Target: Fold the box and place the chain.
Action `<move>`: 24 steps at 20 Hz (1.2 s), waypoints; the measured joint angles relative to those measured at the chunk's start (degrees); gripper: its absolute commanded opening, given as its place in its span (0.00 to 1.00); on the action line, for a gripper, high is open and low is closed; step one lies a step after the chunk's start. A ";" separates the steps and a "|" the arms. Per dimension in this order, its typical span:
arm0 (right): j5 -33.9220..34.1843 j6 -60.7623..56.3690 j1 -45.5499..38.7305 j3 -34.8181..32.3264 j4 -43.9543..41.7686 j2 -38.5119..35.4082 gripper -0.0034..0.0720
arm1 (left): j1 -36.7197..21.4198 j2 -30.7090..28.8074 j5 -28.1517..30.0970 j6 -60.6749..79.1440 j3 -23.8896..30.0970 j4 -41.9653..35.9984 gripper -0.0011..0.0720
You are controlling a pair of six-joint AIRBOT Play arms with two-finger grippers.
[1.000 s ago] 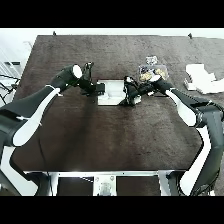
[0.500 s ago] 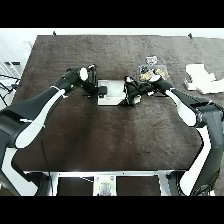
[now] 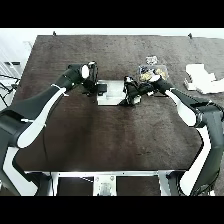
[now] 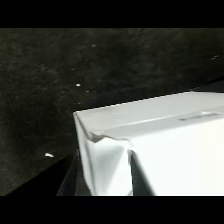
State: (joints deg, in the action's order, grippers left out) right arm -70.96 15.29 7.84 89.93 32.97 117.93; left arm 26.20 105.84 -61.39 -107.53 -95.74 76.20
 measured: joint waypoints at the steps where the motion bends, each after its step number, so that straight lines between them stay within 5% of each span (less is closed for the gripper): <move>1: 0.00 -0.02 0.00 0.00 0.02 0.00 0.76 | 0.00 0.46 -0.57 -0.17 -0.59 0.26 0.53; 15: -0.02 0.00 0.00 0.00 0.04 0.00 0.76 | 0.94 11.19 -16.90 -1.09 -17.44 3.65 0.53; 24: -0.04 0.02 0.04 0.00 0.02 0.00 0.76 | 0.98 12.44 -21.46 -1.90 -19.69 6.95 0.53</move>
State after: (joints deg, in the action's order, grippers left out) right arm -71.00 15.31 7.88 89.93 32.99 117.93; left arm 27.18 118.28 -82.85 -109.43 -115.44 83.15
